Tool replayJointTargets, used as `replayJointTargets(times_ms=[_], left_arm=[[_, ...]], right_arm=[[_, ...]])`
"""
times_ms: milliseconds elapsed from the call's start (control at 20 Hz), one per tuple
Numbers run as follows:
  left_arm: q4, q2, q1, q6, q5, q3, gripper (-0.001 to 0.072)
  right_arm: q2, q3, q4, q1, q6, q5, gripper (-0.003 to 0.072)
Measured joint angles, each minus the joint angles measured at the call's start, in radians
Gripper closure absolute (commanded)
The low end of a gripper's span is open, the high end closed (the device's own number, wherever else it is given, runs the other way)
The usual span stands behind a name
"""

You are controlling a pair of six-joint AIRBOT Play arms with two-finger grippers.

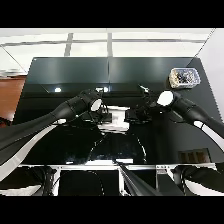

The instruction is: Fold the box and place the chain.

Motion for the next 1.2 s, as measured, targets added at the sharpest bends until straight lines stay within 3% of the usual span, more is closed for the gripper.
replayJointTargets(times_ms=[600,1200], left_arm=[[0.000,0.000,0.000,0.000,0.000,0.000,0.0681],[-0.003,0.000,0.000,0.000,0.005,0.000,0.0680]], right_arm=[[-0.094,0.140,-0.529,0.243,0.529,0.028,0.0387],[-0.068,0.157,-0.539,0.238,0.455,0.114,0.0387]])
